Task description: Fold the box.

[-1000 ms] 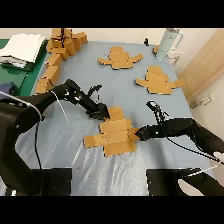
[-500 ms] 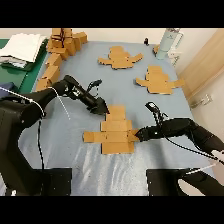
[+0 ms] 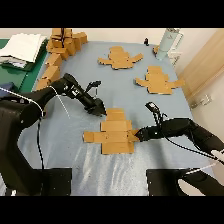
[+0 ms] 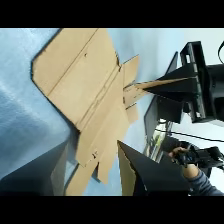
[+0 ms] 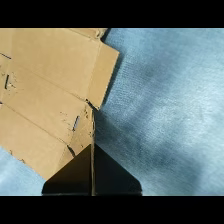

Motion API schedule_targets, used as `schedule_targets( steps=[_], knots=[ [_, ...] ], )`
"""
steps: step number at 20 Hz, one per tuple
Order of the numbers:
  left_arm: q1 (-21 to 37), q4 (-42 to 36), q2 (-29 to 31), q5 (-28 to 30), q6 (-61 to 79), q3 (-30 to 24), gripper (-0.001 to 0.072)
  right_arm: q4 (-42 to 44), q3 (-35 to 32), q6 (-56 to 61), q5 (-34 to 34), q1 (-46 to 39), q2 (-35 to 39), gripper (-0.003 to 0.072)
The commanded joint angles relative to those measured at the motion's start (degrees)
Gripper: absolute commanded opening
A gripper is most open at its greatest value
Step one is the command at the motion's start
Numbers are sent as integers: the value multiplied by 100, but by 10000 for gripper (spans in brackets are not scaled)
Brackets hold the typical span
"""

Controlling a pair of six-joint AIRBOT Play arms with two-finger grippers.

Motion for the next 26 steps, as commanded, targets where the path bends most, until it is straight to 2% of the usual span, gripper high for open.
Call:
schedule_targets(
  steps=[1, 5, 10, 13, 16, 21, 22, 23, 26],
  knots=[
    [-164, 26, -7, 37, 35, 7, 459, 116, -2, -96, 44, 0, 24, 2],
    [-164, 26, -4, 15, 9, 7, 458, 302, 4, -170, 55, 168, 339, 2],
    [-105, 140, 4, -352, -356, 7, 457, 293, 2, -170, 44, 175, 496, 2],
    [-197, 127, 129, -205, -210, 4, 456, 293, -2, -170, -15, 175, 496, 2],
    [-315, -68, 275, 212, 227, 7, 456, 293, -2, -170, -13, 175, 496, 2],
    [-391, -157, 267, 262, 737, -116, 451, 293, -2, -170, 11, 175, 496, 2],
    [-393, -195, 267, 304, 909, -142, 336, 289, -2, -170, 22, 175, 494, 2],
    [-393, -243, 267, 345, 1036, -181, 308, 289, -2, -170, 22, 175, 492, 2],
    [-345, -286, 267, 203, 1244, -260, 309, 282, -2, -170, 22, 175, 492, 2]
  ],
)
